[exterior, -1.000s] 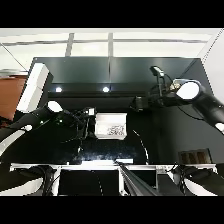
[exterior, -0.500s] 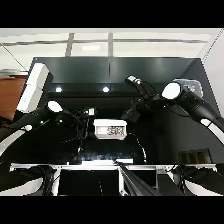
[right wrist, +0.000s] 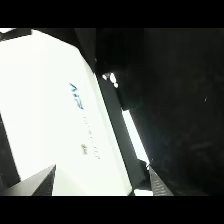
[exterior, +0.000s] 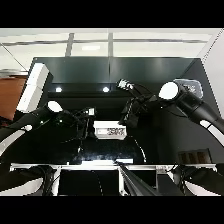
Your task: Fold the box and place the chain.
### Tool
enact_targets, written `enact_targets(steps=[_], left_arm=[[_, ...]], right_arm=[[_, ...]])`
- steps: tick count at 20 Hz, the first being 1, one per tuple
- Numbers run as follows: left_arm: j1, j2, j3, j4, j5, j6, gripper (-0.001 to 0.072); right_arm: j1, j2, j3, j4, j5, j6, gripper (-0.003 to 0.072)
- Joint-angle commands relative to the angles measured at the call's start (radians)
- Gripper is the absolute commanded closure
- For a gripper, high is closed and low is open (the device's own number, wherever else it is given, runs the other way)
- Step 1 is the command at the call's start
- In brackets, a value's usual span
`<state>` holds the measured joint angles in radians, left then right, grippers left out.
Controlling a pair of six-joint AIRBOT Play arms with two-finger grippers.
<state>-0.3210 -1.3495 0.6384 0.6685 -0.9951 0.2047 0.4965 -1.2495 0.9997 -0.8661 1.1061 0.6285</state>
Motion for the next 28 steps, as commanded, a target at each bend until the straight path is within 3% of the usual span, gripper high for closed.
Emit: enact_targets(steps=[1, 4, 12, 13, 15, 17, 23, 24, 28], left_arm=[[0.0, 0.0, 0.001, 0.0, 0.001, 0.001, 0.0306], [0.0, 0.0, 0.001, 0.0, 0.001, 0.001, 0.0306], [0.0, 0.0, 0.001, 0.0, 0.001, 0.001, 0.0305], [0.0, 0.0, 0.001, 0.0, 0.001, 0.001, 0.0305], [0.0, 0.0, 0.001, 0.0, 0.001, 0.001, 0.0306], [0.0, 0.0, 0.001, 0.0, 0.001, 0.001, 0.0306], [0.0, 0.0, 0.001, 0.0, 0.001, 0.001, 0.0305], [0.0, 0.0, 0.001, 0.0, 0.001, 0.001, 0.0305], [0.0, 0.0, 0.001, 0.0, 0.001, 0.001, 0.0305]], right_arm=[[0.007, 0.011, 0.021, -0.026, 0.057, 0.004, -0.001], [0.03, 0.011, 0.011, -0.134, 0.043, 0.049, -0.001], [0.111, 0.005, -0.021, -0.186, -0.034, 0.045, 0.0005], [0.114, 0.005, -0.021, -0.185, -0.04, 0.045, 0.0138], [0.114, 0.005, -0.021, -0.186, -0.039, 0.045, 0.0156], [0.114, 0.005, -0.021, -0.186, -0.032, 0.045, 0.0335], [0.117, 0.005, -0.02, -0.182, -0.017, 0.049, 0.0339], [0.117, 0.005, -0.02, -0.182, -0.007, 0.05, 0.0434], [0.117, 0.005, -0.02, -0.182, 0.017, 0.077, 0.0434]])
